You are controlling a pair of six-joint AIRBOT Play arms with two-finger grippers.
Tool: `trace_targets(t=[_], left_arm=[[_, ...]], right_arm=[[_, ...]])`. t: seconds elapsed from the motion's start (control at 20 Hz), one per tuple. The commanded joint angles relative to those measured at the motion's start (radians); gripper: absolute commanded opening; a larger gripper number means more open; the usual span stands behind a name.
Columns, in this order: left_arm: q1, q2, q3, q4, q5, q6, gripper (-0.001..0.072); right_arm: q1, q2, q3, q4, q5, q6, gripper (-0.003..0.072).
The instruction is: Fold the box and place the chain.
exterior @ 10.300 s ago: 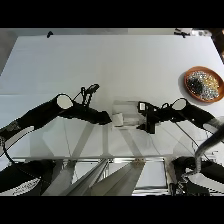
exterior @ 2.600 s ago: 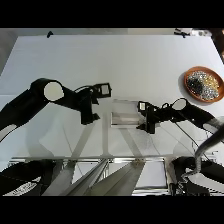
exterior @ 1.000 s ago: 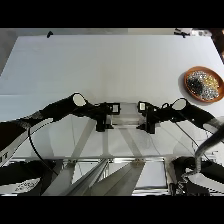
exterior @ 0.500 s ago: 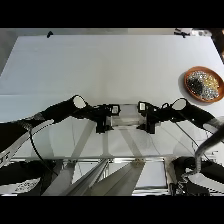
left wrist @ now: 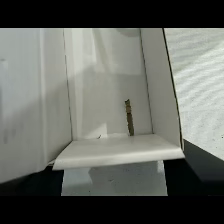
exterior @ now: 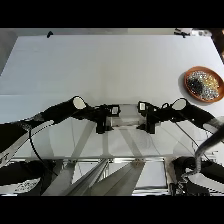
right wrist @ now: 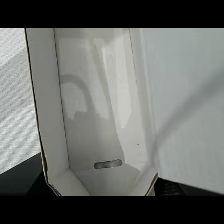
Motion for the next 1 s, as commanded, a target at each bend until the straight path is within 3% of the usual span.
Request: trace_targets(t=[0.0,0.95], left_arm=[[0.000,-0.001,0.000,0.002,0.010,-0.002,0.0277],[0.000,-0.001,0.000,0.002,0.010,-0.002,0.0277]], right_arm=[[0.001,0.000,0.000,-0.059,0.000,0.000,0.0341],[0.001,0.000,0.000,-0.058,0.037,0.007,0.0345]])
